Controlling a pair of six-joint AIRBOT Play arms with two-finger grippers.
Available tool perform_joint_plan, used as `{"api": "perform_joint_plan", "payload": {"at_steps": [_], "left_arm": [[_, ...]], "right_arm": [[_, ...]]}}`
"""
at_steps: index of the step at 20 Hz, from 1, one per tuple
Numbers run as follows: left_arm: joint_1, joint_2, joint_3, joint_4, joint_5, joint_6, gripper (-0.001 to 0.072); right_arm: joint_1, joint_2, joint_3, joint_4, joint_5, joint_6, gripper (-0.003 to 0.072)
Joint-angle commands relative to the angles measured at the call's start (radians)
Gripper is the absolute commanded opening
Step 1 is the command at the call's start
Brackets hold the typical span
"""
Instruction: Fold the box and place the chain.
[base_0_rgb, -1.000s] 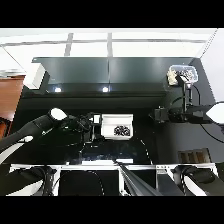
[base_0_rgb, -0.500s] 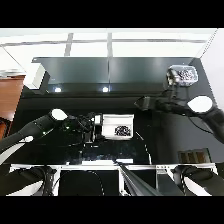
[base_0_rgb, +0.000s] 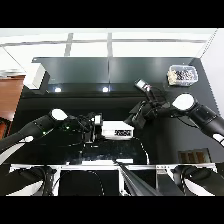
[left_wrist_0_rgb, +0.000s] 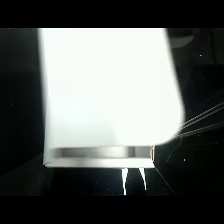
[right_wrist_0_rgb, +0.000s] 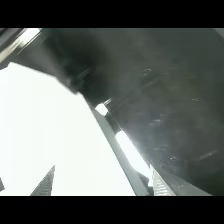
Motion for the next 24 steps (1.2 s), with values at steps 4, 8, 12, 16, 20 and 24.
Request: {"api": "perform_joint_plan", "payload": {"at_steps": [4, 8, 12, 16, 20, 24], "left_arm": [[0.0, -0.001, 0.0, 0.001, -0.001, 0.0, 0.0481], [0.0, -0.001, 0.0, 0.001, -0.001, 0.0, 0.0481], [0.0, -0.001, 0.0, 0.001, -0.001, 0.0, 0.0481], [0.0, -0.001, 0.0, 0.001, -0.002, 0.0, 0.0482], [0.0, -0.001, 0.0, 0.001, -0.002, 0.0, 0.0481], [0.0, -0.001, 0.0, 0.001, -0.002, 0.0, 0.0481]], "right_arm": [[0.063, -0.019, 0.013, -0.116, 0.07, -0.262, 0.0707], [0.09, -0.027, 0.013, -0.073, 0.074, -0.296, 0.0707], [0.116, -0.027, 0.013, -0.093, 0.052, -0.301, 0.0706], [0.116, -0.027, 0.013, -0.098, 0.052, -0.276, 0.0453], [0.116, -0.027, 0.013, -0.13, 0.051, -0.235, 0.0176], [0.116, -0.028, 0.012, -0.144, 0.051, -0.228, 0.0177]]}}
